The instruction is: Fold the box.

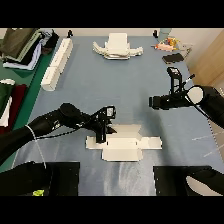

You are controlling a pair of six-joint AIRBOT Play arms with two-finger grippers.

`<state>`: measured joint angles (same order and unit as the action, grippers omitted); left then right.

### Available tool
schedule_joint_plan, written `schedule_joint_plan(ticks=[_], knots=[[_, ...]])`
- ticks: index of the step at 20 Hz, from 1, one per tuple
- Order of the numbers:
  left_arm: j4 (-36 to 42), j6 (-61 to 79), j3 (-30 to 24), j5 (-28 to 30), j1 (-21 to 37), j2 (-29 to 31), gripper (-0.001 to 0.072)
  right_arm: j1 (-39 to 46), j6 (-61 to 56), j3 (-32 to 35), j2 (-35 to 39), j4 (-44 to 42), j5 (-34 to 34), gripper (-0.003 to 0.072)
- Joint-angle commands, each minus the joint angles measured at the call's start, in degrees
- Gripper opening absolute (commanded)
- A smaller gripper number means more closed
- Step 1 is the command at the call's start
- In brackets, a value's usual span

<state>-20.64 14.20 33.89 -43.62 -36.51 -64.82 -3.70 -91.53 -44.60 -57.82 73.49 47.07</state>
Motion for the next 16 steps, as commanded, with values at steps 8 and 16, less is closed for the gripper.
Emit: schedule_joint_plan(ticks=[8,16], knots=[[-0.1,1.5,0.0,13.5,-6.0,2.2,0.001,0.0,0.1,0.0,0.0,-0.2,0.8,0.0246],[-1.6,4.5,-3.9,20.6,-7.6,5.4,0.001,0.0,0.1,0.0,0.0,-0.3,0.7,0.0246]])
